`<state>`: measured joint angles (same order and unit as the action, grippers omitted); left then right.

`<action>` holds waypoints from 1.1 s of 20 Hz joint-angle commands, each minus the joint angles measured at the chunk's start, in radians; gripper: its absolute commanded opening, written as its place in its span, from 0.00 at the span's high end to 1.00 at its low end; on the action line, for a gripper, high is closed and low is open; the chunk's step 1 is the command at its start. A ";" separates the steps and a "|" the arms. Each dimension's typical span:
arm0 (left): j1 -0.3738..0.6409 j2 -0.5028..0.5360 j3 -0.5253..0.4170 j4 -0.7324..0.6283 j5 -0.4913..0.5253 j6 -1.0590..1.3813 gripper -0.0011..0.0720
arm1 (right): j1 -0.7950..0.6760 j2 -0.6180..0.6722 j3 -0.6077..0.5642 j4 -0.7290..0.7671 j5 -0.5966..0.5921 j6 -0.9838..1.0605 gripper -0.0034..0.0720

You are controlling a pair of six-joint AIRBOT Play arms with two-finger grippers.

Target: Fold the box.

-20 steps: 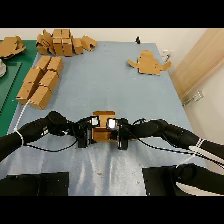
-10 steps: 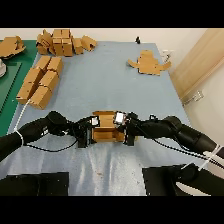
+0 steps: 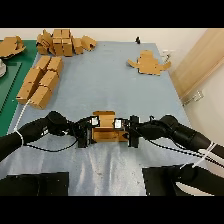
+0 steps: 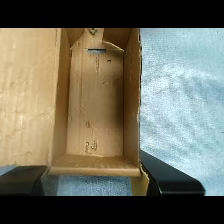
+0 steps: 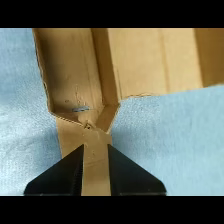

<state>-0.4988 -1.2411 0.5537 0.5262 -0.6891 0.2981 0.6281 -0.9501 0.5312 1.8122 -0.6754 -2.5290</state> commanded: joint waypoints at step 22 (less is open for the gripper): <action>0.000 0.000 0.000 0.001 0.000 0.000 0.51 | 0.056 -0.061 0.006 0.279 0.108 -0.300 0.75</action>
